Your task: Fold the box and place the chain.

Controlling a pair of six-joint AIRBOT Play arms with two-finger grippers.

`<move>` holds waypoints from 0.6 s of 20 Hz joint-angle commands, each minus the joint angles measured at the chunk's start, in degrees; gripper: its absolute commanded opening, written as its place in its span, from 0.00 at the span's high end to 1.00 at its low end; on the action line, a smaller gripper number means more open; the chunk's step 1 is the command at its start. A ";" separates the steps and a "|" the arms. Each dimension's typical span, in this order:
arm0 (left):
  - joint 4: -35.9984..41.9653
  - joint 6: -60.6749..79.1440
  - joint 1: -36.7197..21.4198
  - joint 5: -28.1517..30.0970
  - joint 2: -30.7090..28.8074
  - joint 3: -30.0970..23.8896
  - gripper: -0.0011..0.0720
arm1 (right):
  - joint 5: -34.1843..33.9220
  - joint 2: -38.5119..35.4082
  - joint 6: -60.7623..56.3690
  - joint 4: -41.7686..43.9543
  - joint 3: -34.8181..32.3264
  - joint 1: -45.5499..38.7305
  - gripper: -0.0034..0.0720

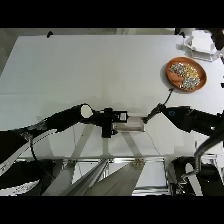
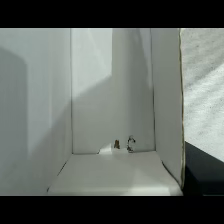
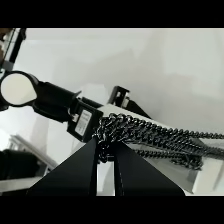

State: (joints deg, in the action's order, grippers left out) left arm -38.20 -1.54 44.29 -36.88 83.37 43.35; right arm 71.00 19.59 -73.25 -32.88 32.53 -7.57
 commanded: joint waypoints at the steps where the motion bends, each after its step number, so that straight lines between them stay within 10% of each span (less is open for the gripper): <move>1: -0.02 0.02 0.02 0.00 0.00 -0.02 0.55 | -4.70 -0.02 -0.83 -2.58 -0.24 6.45 0.94; 12: -0.02 0.00 0.02 0.02 0.00 -0.02 0.55 | -14.03 3.50 -10.93 -18.62 -2.58 25.35 0.94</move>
State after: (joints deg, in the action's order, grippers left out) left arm -38.20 -1.54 44.31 -36.91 83.37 43.35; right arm 60.75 21.50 -82.41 -48.40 31.20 13.96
